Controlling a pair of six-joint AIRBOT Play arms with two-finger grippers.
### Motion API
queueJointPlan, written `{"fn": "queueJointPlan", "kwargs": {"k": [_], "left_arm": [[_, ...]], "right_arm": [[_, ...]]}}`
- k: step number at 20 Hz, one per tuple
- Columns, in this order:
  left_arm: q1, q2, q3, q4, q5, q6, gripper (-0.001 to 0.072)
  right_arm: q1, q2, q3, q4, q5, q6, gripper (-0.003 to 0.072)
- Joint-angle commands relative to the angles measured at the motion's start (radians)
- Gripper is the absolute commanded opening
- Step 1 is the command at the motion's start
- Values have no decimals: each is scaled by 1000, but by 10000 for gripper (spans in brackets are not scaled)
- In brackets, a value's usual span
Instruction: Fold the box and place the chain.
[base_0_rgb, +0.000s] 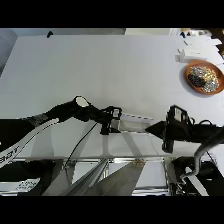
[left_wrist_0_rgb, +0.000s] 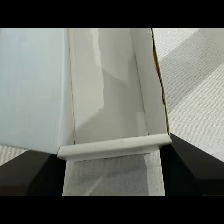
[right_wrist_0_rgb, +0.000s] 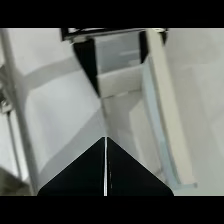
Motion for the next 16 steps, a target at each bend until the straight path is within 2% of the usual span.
{"fn": "queueJointPlan", "kwargs": {"k": [1, 4, 8, 11, 16], "left_arm": [[1, 1, 0, 0, 1, 0, 208], [1, 1, 0, 0, 0, 0, 208], [1, 1, 0, 0, 1, 0, 208], [1, 1, 0, 0, 1, 0, 208], [1, 1, 0, 0, 0, 0, 208]], "right_arm": [[1, -166, 6, 10, -171, 9, 23], [1, -321, 8, 30, -305, 11, 23], [1, -391, 10, -19, -468, 76, 23], [1, -414, 10, -140, -470, 158, 24], [1, -443, 10, -161, -410, 175, 24]]}}
